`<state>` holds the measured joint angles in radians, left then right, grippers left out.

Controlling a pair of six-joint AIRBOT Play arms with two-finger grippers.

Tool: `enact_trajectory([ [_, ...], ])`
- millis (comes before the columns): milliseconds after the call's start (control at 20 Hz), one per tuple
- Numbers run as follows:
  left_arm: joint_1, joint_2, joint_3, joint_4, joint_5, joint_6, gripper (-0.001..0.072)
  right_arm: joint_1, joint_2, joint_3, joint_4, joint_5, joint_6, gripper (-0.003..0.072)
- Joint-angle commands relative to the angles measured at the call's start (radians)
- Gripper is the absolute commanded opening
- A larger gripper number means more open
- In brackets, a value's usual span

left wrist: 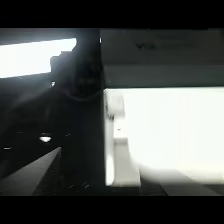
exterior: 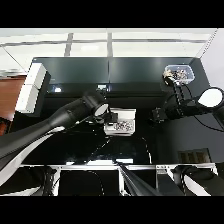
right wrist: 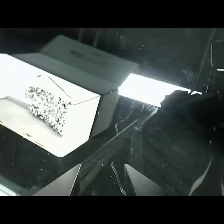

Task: Fold the box and place the chain.

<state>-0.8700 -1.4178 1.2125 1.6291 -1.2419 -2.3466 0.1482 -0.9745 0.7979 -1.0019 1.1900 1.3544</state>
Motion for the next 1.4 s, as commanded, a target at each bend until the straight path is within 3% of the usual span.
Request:
enact_trajectory([
  [0,-0.002,0.150,-0.013,0.124,-0.088,0.108,0.0539,-0.001,0.001,-0.003,-0.001,-0.018,0.000,0.0297],
  [100,0.027,0.251,-0.093,0.247,-0.133,0.114,0.0538,-0.001,0.001,-0.003,-0.001,-0.019,0.000,0.0297],
  [200,0.099,0.350,-0.228,0.239,-0.130,0.114,0.0536,-0.001,0.001,-0.003,-0.001,-0.019,0.000,0.0297],
  [300,0.188,0.436,-0.408,0.159,-0.016,0.114,0.0536,-0.001,0.001,-0.003,0.002,-0.019,0.001,0.0297],
  [450,0.380,0.478,-0.635,-0.203,0.296,0.216,0.0533,-0.001,0.001,-0.003,0.005,-0.020,0.032,0.0297],
  [550,0.452,0.467,-0.722,-0.515,0.504,0.533,0.0533,-0.001,0.001,-0.003,0.007,-0.020,0.049,0.0297],
  [600,0.464,0.455,-0.735,-0.656,0.548,0.755,0.0533,-0.001,0.001,-0.003,0.007,-0.021,0.057,0.0297],
  [700,0.460,0.428,-0.734,-0.861,0.530,1.221,0.0533,-0.001,0.001,-0.003,0.006,-0.027,0.068,0.0298],
  [800,0.457,0.412,-0.735,-0.876,0.484,1.426,0.0534,-0.001,0.001,-0.003,0.006,-0.036,0.080,0.0297],
  [950,0.451,0.391,-0.728,-0.879,0.502,1.755,0.0538,-0.001,0.001,-0.003,0.005,-0.053,0.082,0.0297],
  [1000,0.446,0.390,-0.724,-0.879,0.502,1.879,0.0579,-0.001,0.000,-0.003,0.005,-0.062,0.082,0.0298],
  [1050,0.431,0.390,-0.722,-0.880,0.502,2.039,0.0716,-0.001,0.001,-0.003,0.006,-0.069,0.082,0.0298],
  [1150,0.409,0.381,-0.711,-0.883,0.475,2.298,0.0708,-0.001,0.001,-0.003,0.006,-0.075,0.087,0.0297],
  [1350,0.423,0.282,-0.657,-1.057,0.460,2.433,0.0708,0.002,0.001,-0.003,0.006,-0.075,0.116,0.0297],
])
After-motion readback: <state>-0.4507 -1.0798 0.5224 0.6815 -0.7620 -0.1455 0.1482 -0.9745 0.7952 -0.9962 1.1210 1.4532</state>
